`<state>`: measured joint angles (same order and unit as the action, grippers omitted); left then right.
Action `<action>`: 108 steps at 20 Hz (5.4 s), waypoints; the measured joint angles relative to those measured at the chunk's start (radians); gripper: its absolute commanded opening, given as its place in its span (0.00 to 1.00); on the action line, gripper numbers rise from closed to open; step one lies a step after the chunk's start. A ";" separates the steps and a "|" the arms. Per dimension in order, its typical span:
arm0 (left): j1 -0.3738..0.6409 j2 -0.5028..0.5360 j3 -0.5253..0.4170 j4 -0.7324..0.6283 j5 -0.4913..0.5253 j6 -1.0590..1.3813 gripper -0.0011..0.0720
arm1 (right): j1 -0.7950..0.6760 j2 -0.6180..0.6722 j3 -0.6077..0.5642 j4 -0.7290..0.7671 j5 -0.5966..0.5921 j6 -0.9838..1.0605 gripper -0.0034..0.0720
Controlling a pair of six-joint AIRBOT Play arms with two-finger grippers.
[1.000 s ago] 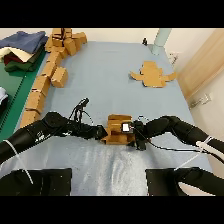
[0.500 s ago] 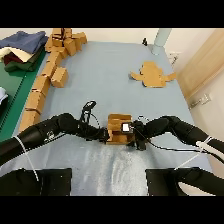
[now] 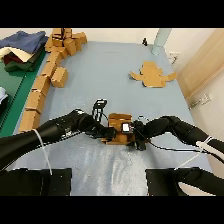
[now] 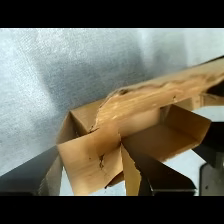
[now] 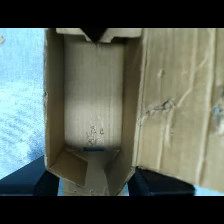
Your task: Fold the box.
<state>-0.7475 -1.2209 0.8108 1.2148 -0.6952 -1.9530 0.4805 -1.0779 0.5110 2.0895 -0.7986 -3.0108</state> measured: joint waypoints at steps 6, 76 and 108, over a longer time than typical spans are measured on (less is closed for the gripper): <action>-0.021 -0.020 0.043 0.057 -0.045 -0.091 0.89 | 0.000 0.000 0.000 0.000 0.000 0.000 0.71; 0.301 0.074 -0.138 -0.203 -0.157 0.289 0.03 | 0.000 0.000 0.000 0.000 0.000 0.000 0.71; 0.260 0.074 -0.088 -0.375 -0.182 0.371 0.13 | 0.000 0.000 0.000 0.000 0.000 0.000 0.71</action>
<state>-0.4877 -1.1473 0.7231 0.8402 -0.8768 -1.5818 0.4805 -1.0779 0.5110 2.0895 -0.7986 -3.0112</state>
